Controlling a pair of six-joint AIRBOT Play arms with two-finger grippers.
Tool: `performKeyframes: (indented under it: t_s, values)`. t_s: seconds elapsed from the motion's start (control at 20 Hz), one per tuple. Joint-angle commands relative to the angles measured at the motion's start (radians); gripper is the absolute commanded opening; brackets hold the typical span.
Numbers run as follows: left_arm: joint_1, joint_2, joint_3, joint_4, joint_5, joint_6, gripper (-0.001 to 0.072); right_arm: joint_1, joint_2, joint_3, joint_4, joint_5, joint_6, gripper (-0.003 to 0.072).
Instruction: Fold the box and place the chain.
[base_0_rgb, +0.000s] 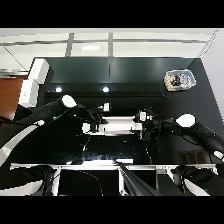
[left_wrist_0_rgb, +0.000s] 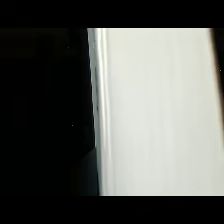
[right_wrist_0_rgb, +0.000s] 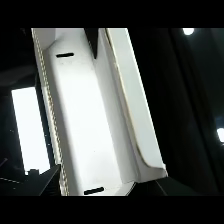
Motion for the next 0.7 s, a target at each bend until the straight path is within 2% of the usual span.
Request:
performKeyframes:
  t_s: [0.0, 0.35, 0.55, 0.65]
  values:
    - [-0.001, 0.001, 0.001, -0.001, 0.001, -0.001, 0.0028, 0.001, -0.038, 0.001, 0.006, 0.05, -0.015, 0.0603]
    - [-0.001, 0.001, 0.001, -0.003, 0.001, -0.005, 0.0028, 0.025, -0.125, 0.001, -0.003, 0.047, -0.048, 0.0603]
    - [-0.001, 0.001, 0.001, -0.003, -0.015, -0.008, 0.0028, 0.052, -0.154, 0.001, -0.009, -0.024, -0.01, 0.0603]
    - [-0.001, 0.001, 0.001, -0.003, -0.038, -0.015, 0.0028, 0.052, -0.158, 0.002, -0.059, -0.042, 0.028, 0.0603]
